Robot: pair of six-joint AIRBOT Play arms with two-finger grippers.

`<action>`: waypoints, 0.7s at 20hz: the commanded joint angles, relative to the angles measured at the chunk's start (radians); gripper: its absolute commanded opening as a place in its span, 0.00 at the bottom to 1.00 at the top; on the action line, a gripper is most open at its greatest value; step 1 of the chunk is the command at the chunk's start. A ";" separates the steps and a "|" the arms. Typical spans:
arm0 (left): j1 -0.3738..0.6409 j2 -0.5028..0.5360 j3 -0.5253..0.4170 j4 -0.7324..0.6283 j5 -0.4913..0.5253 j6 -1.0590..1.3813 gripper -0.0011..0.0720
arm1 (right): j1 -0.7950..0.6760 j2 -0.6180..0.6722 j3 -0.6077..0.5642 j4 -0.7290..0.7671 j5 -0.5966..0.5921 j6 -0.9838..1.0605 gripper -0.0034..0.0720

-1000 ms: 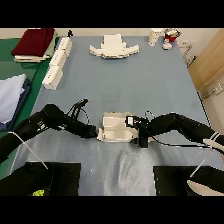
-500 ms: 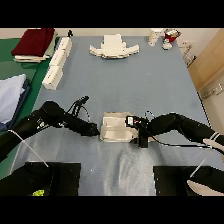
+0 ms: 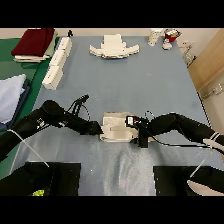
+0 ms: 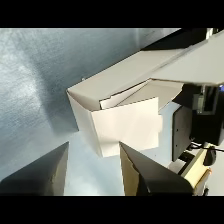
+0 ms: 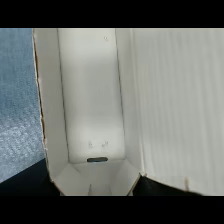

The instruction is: Fold the box.

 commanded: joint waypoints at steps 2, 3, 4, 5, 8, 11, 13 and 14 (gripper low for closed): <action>-0.030 0.000 0.001 -0.023 0.027 -0.035 0.67 | 0.001 0.000 0.001 0.000 0.000 0.000 0.71; -0.060 0.000 0.001 -0.008 0.054 -0.080 0.66 | 0.001 0.000 0.001 0.000 0.000 0.000 0.71; -0.096 0.000 0.001 0.024 0.089 -0.133 0.66 | 0.001 0.000 0.001 0.000 0.000 0.000 0.71; -0.141 0.000 0.005 0.072 0.123 -0.194 0.66 | 0.001 0.000 0.001 0.000 0.000 0.000 0.71; -0.266 0.000 0.056 0.248 0.182 -0.393 0.66 | 0.001 0.000 0.001 0.000 0.000 0.000 0.71; -0.365 0.000 0.121 0.491 0.196 -0.661 0.66 | 0.001 0.000 0.001 0.000 0.000 0.000 0.71; -0.412 -0.006 0.152 0.597 0.193 -0.796 0.64 | 0.001 0.000 0.001 0.000 0.000 0.000 0.71; -0.431 -0.018 0.169 0.618 0.187 -0.835 0.64 | 0.001 0.000 0.001 0.000 0.000 0.000 0.71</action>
